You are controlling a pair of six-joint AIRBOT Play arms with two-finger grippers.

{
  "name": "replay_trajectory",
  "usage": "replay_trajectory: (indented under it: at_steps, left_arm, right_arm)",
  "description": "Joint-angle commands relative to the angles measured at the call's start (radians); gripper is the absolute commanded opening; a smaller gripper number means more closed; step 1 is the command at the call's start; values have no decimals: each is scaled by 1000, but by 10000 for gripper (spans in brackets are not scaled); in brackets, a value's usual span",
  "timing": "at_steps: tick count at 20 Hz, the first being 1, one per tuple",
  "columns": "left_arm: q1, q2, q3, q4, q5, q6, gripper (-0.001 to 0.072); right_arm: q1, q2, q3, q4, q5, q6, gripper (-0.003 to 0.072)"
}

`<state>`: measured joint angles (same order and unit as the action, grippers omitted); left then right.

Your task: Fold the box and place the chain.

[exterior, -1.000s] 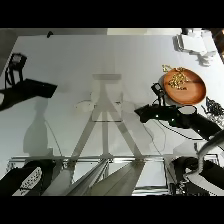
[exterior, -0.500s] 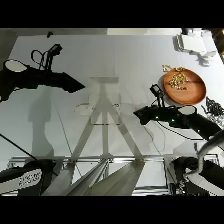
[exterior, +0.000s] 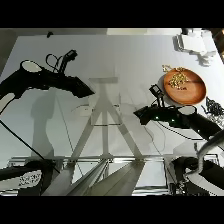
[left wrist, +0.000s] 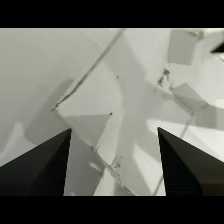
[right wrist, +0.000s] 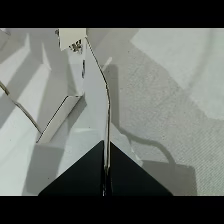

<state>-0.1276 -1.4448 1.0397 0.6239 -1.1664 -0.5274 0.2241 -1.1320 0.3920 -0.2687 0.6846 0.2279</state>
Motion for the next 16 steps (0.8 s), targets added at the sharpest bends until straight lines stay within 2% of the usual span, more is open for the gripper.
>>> replay_trajectory:
  at_steps: [1,6,11,14,15,16]
  left_arm:
    - [-10,-11,1,16,-23,-42,558]
    - [-8,-14,1,19,10,-57,557]
    - [-33,-64,1,45,-71,-52,556]
    - [-42,-103,1,24,-36,74,555]
    - [-41,-104,1,-4,-14,114,533]
    - [-41,-104,1,-24,1,142,456]
  right_arm:
    - [1,0,-1,0,0,-1,10]
    - [1,0,-1,0,0,-1,10]
    - [1,0,-1,0,0,-1,10]
    - [1,0,-1,0,0,-1,11]
    - [1,0,-1,0,0,-1,11]
    - [1,0,-1,0,0,-1,11]
